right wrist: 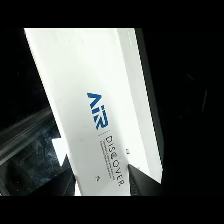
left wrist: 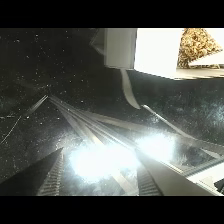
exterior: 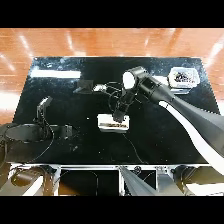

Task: Fold the box and place the chain.

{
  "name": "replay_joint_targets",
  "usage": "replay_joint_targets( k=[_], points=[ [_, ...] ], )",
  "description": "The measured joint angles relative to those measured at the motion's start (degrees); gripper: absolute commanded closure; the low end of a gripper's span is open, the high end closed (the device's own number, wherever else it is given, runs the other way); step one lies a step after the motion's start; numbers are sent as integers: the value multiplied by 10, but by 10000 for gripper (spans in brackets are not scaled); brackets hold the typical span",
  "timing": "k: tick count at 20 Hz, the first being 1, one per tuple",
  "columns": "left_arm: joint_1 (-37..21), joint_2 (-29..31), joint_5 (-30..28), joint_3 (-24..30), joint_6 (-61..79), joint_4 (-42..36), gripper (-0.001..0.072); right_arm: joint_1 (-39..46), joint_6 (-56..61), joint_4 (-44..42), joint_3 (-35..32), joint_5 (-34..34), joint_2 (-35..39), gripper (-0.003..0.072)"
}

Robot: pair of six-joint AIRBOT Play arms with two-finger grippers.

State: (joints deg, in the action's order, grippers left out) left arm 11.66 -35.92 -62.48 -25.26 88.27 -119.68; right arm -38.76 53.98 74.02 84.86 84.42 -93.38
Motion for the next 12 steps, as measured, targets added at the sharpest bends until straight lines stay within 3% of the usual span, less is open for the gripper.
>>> replay_joint_targets(
  k=[12],
  points=[
    [0, 0, 0, 0, 0, 0, 157, -5, 4, 2, 0, 5, 0, 285]
  ],
)
